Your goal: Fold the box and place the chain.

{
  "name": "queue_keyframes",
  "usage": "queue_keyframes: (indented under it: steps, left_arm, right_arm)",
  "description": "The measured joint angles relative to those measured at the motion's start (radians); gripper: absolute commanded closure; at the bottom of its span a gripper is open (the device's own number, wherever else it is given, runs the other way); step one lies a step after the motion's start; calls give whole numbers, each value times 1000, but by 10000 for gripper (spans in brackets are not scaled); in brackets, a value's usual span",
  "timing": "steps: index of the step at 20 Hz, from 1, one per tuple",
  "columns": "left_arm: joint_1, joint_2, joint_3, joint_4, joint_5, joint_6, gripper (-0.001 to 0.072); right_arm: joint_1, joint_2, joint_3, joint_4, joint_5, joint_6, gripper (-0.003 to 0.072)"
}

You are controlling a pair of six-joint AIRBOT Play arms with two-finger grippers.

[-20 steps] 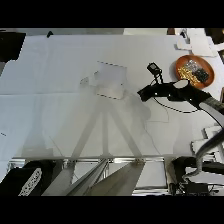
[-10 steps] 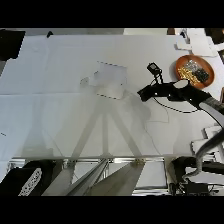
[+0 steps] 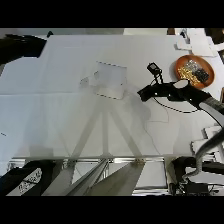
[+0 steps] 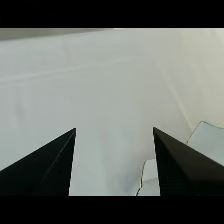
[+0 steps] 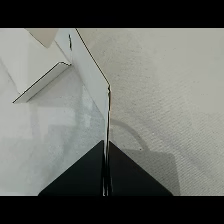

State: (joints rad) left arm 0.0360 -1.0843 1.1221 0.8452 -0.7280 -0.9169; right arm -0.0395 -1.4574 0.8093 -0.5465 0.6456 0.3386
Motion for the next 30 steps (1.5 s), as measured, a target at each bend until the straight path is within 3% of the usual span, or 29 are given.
queue_keyframes:
  steps: [3, 6, 9, 12, 18, 30]
  left_arm:
    - [-34, -208, 101, -50, -112, 147, 168]
    - [-74, -421, 251, -73, -264, 287, 54]
    - [-105, -595, 378, -104, -379, 446, 47]
    - [-117, -709, 436, -203, -439, 671, 49]
    - [-129, -813, 475, -341, -484, 904, 49]
    - [-202, -877, 501, -357, -473, 967, 78]
  right_arm:
    - [0, 0, 0, 0, 0, 0, 672]
    - [0, 0, 0, 0, 0, 0, 672]
    - [0, 0, 0, 0, 0, 0, 672]
    - [0, 0, 0, 0, 0, 0, 672]
    - [0, 0, 0, 0, 0, 0, 672]
    - [0, 0, 0, 0, 0, 0, 672]
